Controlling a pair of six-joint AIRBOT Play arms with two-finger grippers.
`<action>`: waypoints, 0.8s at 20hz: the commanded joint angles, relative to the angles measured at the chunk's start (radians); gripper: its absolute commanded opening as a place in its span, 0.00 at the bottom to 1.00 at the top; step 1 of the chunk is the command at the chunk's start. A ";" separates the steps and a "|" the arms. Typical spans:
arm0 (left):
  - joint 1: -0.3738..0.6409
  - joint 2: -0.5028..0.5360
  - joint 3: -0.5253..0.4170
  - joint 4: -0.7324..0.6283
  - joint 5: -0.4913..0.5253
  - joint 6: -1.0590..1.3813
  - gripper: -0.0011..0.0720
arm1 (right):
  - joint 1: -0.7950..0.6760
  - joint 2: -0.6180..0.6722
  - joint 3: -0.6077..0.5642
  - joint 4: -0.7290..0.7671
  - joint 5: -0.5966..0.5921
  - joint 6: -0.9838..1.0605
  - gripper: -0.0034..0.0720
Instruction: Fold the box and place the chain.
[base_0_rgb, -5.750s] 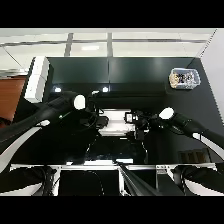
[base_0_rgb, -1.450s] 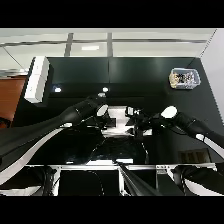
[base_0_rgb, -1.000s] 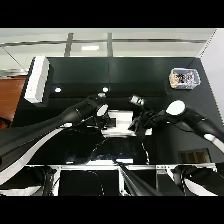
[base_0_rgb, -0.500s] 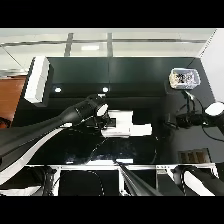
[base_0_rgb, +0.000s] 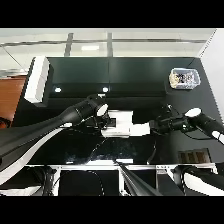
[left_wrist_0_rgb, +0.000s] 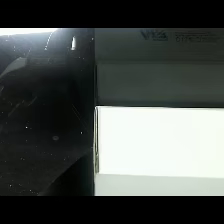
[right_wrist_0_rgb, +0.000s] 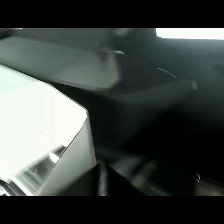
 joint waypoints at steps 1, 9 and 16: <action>0.001 0.000 0.000 0.000 0.000 0.000 0.05 | 0.034 -0.029 0.077 0.089 0.048 -0.089 0.62; 0.001 0.000 0.000 0.000 0.000 0.000 0.05 | 0.137 -0.029 0.183 0.064 0.141 -0.034 0.66; 0.001 0.000 0.000 0.000 0.000 0.000 0.05 | 0.294 -0.029 0.214 -0.036 0.046 0.088 0.51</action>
